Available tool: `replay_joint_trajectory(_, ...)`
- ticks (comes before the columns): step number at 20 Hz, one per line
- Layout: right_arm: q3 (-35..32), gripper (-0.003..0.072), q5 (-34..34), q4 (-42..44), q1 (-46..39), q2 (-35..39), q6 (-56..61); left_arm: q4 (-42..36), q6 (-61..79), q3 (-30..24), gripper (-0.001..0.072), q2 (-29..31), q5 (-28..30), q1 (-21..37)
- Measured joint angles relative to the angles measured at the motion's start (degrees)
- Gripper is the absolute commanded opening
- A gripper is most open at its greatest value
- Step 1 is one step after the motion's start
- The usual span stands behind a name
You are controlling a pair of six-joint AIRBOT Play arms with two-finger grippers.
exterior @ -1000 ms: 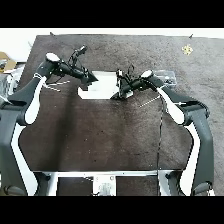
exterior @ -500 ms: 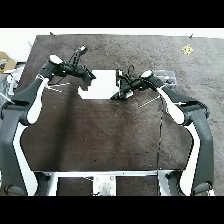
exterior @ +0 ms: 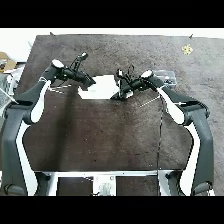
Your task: Fold the box and place the chain.
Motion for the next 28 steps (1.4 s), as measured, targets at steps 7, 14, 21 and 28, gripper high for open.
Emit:
replay_joint_trajectory(7,0.0,0.0319,0.0,-0.1,0.0,0.0,0.0,0.3,2.1,1.1,0.0012,6.8,-4.6,2.1)
replay_joint_trajectory(14,0.0,0.0319,0.0,-0.1,0.0,0.0,0.0,12.2,15.3,-1.4,0.0643,10.0,-15.2,1.3)
replay_joint_trajectory(21,0.0,0.0319,0.0,0.0,0.0,0.0,0.0,21.6,20.9,-6.1,0.0641,10.2,-9.7,-2.1)
replay_joint_trajectory(28,0.0,0.0318,0.0,0.0,0.0,0.0,0.0,23.7,22.3,-8.3,0.0638,9.8,-5.6,-4.0)
